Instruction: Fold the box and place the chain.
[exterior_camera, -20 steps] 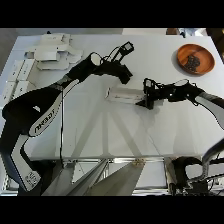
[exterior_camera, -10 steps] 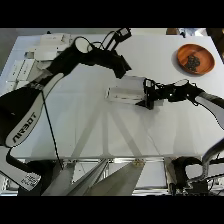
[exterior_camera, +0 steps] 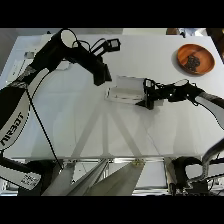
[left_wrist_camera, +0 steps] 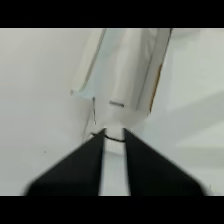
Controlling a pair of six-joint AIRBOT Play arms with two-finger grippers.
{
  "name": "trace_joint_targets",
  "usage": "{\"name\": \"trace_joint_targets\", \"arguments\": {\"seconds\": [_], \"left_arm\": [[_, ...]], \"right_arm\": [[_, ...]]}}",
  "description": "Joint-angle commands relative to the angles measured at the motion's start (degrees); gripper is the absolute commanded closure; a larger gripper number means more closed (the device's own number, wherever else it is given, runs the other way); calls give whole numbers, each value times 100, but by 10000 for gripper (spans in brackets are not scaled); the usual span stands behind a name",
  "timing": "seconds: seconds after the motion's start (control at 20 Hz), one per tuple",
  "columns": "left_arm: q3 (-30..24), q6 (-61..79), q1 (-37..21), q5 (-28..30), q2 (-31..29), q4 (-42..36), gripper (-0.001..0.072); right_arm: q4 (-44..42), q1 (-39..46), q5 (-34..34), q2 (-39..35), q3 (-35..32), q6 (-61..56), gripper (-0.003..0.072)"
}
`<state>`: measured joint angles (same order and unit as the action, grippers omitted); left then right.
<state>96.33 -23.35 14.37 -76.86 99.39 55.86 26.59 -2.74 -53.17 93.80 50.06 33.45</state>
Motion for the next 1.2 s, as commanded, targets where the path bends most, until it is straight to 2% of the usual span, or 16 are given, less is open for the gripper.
{"name": "trace_joint_targets", "arguments": {"seconds": [0.0, 0.1, 0.25, 0.3, 0.6, 1.15], "left_arm": [[-365, 1086, -15, -87, -11, 306, 360], [-699, 1827, -24, 46, -7, 304, 326], [-1167, 2124, -20, 601, 20, 238, 10], [-1294, 2133, -7, 859, 20, 111, -11], [-1364, 2852, 37, 1071, 101, -562, -11], [-1364, 2826, 254, 1836, 487, -588, -11]], "right_arm": [[-2, 0, 0, 0, 4, -2, 187], [-2, 0, -2, 0, 4, -2, 187], [-2, 0, -2, 0, 4, -2, 187], [-2, 0, -2, 0, 4, -2, 187], [-2, 0, -2, 0, 4, -2, 187], [-2, 0, 0, 0, 4, -2, 187]]}}
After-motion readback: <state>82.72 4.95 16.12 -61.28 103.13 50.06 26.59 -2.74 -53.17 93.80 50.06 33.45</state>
